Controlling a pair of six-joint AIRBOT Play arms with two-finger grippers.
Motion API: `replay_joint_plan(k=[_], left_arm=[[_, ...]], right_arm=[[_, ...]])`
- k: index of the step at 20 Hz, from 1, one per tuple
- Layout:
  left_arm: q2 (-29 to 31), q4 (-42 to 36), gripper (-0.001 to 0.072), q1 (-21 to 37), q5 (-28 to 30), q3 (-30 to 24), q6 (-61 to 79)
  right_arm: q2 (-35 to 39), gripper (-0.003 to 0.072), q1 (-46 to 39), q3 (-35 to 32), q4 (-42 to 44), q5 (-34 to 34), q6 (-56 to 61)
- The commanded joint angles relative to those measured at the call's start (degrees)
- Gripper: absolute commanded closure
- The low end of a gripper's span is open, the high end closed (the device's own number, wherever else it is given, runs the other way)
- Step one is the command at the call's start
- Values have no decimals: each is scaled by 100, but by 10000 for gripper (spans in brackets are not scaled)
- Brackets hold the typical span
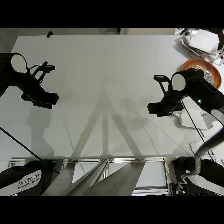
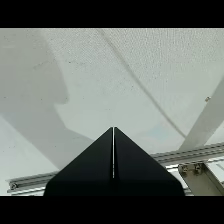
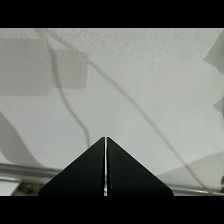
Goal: Fold the box and place the chain.
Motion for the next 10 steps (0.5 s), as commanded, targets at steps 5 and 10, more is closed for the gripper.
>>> replay_joint_plan(k=[5, 10], left_arm=[[4, 2, 697, 7, 2, -2, 0], [4, 2, 697, 7, 2, -2, 0]], right_arm=[[4, 672, 7, -2, 2, -46, 4], [4, 672, 4, 37, -184, -1104, -267]])
